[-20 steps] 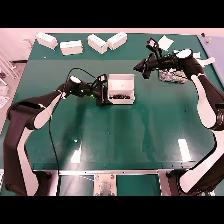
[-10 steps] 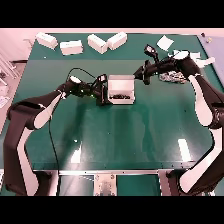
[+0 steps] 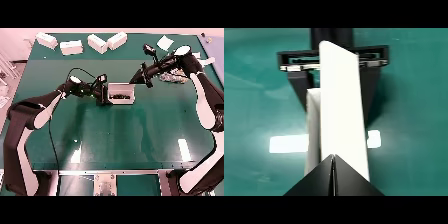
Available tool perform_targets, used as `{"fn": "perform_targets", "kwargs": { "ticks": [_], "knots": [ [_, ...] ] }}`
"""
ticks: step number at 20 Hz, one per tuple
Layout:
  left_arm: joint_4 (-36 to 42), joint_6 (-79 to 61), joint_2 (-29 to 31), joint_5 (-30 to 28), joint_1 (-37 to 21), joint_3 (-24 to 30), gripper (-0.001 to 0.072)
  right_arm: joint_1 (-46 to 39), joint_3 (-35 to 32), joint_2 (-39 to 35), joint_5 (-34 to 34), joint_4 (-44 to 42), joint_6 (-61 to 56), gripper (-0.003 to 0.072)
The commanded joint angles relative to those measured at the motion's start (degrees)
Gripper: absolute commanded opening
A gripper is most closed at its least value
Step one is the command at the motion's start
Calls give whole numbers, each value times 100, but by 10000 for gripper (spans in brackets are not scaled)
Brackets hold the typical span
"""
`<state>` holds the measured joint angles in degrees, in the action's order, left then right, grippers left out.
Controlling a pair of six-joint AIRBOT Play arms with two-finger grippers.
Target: Fold the box and place the chain.
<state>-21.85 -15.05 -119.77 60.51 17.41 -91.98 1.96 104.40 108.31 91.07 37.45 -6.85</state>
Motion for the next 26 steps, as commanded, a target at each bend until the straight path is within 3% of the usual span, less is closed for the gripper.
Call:
{"fn": "perform_targets", "kwargs": {
  "ticks": [1, 7, 9, 13, 15, 24, 26],
  "knots": [
    [0, 0, 2, 0, -2, 2, 562, 74, -20, -107, 424, 98, -258, 7],
    [0, 0, 2, 0, -2, 2, 562, 365, -116, -103, -251, 223, 24, 7],
    [0, 0, 2, 7, -2, 2, 562, 306, 63, -114, -673, 140, 22, 7],
    [0, 0, 2, -2, -2, 2, 562, 37, 717, -125, -861, -719, 46, 7],
    [0, 0, 2, 2, -2, 2, 562, -24, 780, -109, -1458, -691, 46, 5],
    [0, 0, 2, -2, -2, 2, 562, -15, 780, 914, -1493, -634, 153, 4],
    [0, 0, 2, 2, 0, 2, 562, -11, 780, 984, -1202, -562, 151, 5]
  ]
}}
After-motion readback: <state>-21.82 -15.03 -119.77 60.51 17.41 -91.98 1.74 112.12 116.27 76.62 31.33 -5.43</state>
